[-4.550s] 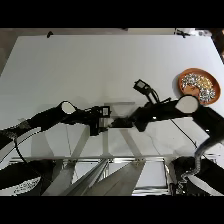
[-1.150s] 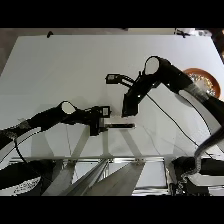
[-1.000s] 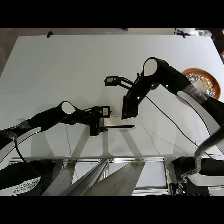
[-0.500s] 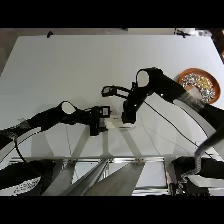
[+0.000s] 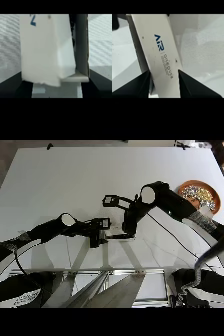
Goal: Fold the box and place the chain.
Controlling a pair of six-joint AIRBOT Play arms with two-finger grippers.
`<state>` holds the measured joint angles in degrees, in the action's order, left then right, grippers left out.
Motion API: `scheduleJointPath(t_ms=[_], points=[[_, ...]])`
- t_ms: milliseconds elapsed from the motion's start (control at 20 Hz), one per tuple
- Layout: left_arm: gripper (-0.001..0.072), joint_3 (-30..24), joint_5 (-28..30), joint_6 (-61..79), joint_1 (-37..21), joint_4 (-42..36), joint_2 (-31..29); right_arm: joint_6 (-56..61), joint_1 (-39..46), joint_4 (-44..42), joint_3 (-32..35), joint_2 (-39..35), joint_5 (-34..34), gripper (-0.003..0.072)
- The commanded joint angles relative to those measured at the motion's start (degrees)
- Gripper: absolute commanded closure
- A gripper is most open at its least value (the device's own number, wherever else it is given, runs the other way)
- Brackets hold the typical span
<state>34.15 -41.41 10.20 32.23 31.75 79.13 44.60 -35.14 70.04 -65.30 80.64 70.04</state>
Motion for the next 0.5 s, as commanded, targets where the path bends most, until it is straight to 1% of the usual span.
scheduleJointPath(t_ms=[0, 200, 450], points=[[0.0486, 0.02, -0.02, 0.04, 0.0, 0.04, -0.04, 0.13, -0.85, -0.68, 3.58, -0.26, -1.7, 0.0373], [0.0486, 0.02, 0.0, 0.04, 0.0, 0.04, -0.04, 0.15, -0.98, -2.95, 6.08, -0.26, -2.34, 0.0373], [0.0486, 0.02, 0.0, 0.04, 0.0, 0.04, -0.04, 0.17, -2.8, -3.1, 6.43, -0.28, -1.97, 0.0372]])
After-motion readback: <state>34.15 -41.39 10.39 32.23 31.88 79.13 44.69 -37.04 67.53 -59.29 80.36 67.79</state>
